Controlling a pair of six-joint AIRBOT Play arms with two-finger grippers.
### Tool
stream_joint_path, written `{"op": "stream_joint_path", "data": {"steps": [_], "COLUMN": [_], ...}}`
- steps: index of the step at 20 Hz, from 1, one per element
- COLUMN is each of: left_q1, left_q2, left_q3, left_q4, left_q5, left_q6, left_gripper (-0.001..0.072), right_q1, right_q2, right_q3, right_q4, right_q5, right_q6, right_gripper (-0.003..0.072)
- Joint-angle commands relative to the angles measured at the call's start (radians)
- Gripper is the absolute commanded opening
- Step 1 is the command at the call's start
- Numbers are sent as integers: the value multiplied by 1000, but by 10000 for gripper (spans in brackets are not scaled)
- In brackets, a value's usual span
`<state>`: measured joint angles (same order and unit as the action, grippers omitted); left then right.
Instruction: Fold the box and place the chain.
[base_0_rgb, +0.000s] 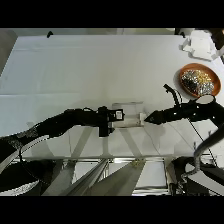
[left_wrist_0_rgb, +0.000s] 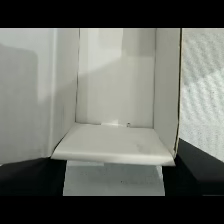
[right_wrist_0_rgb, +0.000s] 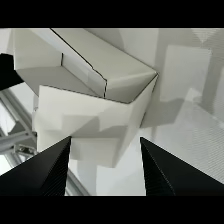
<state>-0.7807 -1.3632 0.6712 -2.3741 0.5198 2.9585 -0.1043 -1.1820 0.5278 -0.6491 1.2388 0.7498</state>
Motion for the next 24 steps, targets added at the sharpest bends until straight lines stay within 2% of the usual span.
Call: {"op": "stream_joint_path", "data": {"steps": [1, 8, 11, 13, 17, 24], "left_q1": [0, 0, 0, 0, 0, 0], "left_q2": [0, 0, 0, 0, 0, 0], "left_q3": [0, 0, 0, 0, 0, 0], "left_q4": [0, 0, 0, 0, 0, 0], "left_q5": [0, 0, 0, 0, 0, 0], "left_q6": [0, 0, 0, 0, 0, 0], "left_gripper": [136, 135, 136, 136, 136, 136], "right_q1": [48, 231, 311, 355, 427, 563], "right_q2": [15, 15, 15, 15, 14, 10], "right_q3": [2, 9, 60, 95, 142, 162], "right_q4": [-11, -67, -251, -328, -372, -603], "right_q5": [-61, -215, -251, -258, -254, -253], "right_q6": [1, 159, 303, 429, 601, 937], "right_gripper": [482, 476, 475, 475, 470, 464]}}
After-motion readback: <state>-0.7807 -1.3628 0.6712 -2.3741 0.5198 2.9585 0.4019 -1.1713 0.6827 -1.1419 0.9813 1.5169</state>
